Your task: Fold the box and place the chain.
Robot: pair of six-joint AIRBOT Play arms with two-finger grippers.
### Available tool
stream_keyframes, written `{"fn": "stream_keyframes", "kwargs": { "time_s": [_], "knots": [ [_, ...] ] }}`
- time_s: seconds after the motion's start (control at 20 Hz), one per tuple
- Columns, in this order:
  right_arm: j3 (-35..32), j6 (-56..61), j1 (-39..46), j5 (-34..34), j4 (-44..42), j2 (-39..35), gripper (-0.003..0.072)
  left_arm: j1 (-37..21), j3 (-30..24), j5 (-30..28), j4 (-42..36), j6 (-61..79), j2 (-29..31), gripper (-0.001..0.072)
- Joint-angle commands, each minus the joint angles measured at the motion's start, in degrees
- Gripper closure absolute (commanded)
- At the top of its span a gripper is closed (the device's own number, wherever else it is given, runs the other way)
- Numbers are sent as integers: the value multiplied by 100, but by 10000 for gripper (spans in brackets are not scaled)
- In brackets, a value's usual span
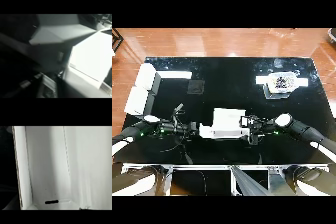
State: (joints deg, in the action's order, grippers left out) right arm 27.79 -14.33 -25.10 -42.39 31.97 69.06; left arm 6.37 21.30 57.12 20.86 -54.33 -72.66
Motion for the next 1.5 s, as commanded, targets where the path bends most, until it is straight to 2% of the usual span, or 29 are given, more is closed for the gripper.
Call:
{"fn": "stream_keyframes", "kwargs": {
  "time_s": [0.0, 0.05, 0.5, 0.65, 0.85, 0.9, 1.0, 1.25, 1.45],
  "knots": [
    [-2, 2, -2, 2, 0, 2, 228, 11, 7, 138, -48, 9, 260, 228],
    [-2, 2, -2, 2, 0, 2, 228, 11, 7, 151, -48, 9, 321, 206],
    [-2, 2, -2, 2, 0, 2, 228, 0, 20, 186, 28, 15, 361, 206],
    [-2, 2, -2, 2, 0, 2, 228, -44, 264, 210, 420, 9, 363, 206],
    [-2, 2, -2, 2, 0, 2, 228, -42, 745, 269, 542, 11, 363, 198],
    [-2, 2, -2, 2, 0, 2, 228, -22, 850, 321, 595, 9, 361, 127],
    [-2, 2, -2, 2, 0, 2, 228, 72, 1001, 492, 621, 11, 361, 113],
    [-2, 2, -2, 2, 0, 2, 228, 507, 1038, 627, 726, 7, 361, 113],
    [-2, 2, -2, 2, 0, 2, 228, 461, 1043, 879, 737, -140, 372, 112]
  ]
}}
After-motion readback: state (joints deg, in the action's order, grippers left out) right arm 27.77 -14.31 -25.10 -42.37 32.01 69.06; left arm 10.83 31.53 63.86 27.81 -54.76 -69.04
